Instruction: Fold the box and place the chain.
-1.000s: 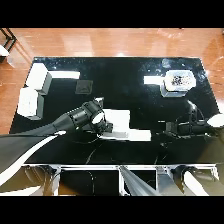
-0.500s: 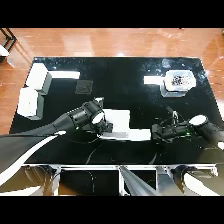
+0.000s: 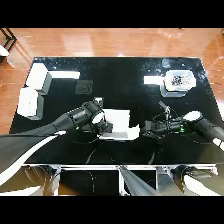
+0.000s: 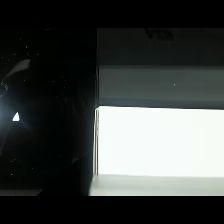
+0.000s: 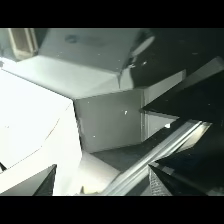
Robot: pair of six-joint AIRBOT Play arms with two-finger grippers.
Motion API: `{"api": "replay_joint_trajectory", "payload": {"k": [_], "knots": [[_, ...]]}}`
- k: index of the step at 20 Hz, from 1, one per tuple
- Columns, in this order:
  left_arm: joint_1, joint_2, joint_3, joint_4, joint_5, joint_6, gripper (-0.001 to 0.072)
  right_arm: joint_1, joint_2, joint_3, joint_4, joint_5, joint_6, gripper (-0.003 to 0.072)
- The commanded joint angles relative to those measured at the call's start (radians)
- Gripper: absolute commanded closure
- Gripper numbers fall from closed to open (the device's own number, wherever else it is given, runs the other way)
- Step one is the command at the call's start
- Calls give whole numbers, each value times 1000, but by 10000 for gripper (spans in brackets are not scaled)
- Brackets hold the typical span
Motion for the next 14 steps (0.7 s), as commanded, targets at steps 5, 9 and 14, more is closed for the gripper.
{"api": "replay_joint_trajectory", "payload": {"k": [5, 9, 14], "knots": [[0, 0, 1, 0, -2, 2, 688, 28, 0, 20, 63, 79, -18, -6], [0, 0, 1, 0, -2, 2, 688, 169, 0, 68, 62, -5, 37, -5], [0, 0, 1, 0, -3, 2, 688, 338, 0, 135, 2, -131, 203, 43]]}}
